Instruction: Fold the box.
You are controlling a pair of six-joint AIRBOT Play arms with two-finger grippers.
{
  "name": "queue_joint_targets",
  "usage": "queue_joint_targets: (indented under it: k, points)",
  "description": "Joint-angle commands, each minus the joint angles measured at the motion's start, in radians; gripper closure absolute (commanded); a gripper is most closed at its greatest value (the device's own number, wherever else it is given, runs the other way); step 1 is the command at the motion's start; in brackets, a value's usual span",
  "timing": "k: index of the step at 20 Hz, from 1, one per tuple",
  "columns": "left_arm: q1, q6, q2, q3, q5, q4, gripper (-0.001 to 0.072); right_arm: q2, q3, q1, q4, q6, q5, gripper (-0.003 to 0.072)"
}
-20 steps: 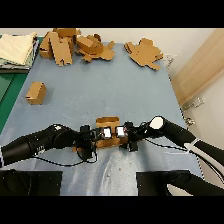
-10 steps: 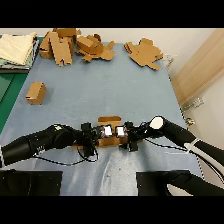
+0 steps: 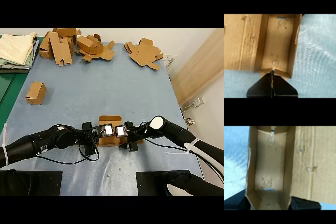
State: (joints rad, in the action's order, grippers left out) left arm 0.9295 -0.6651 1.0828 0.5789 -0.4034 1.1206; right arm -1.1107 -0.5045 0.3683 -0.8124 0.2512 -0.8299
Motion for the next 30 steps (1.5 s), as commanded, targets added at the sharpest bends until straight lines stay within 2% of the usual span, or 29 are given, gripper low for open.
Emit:
queue_joint_targets:
  k: [1,7,8,9,13,16,21,30]
  points:
    - [0.0,-0.001,0.002,0.0,0.004,0.0,0.0687,0.001,0.0,0.001,0.001,0.0,-0.001,0.0095]
    - [0.0,-0.001,0.002,0.0,0.003,-0.003,0.0687,0.001,0.0,0.001,-0.012,0.0,-0.001,0.0107]
    - [0.0,-0.001,0.002,0.0,0.003,-0.003,0.0687,0.001,0.0,0.001,-0.021,0.0,-0.002,0.0225]
    - [0.0,-0.001,0.002,0.0,0.003,-0.003,0.0687,0.001,0.0,0.001,-0.023,0.0,-0.003,0.029]
    - [0.0,-0.001,0.002,0.0,0.004,-0.003,0.0686,0.001,0.0,0.001,-0.022,0.0,-0.003,0.0234]
    - [0.0,-0.005,0.002,0.0,0.01,-0.014,0.0686,0.001,0.0,0.001,-0.022,0.0,-0.003,0.0234]
    - [0.0,-0.005,0.002,0.0,0.127,-0.114,0.0686,0.001,0.0,0.001,-0.021,0.0,-0.003,0.0234]
    - [0.0,-0.005,0.002,0.0,0.087,-0.115,0.0686,0.001,0.0,0.001,-0.021,0.0,-0.002,0.0233]
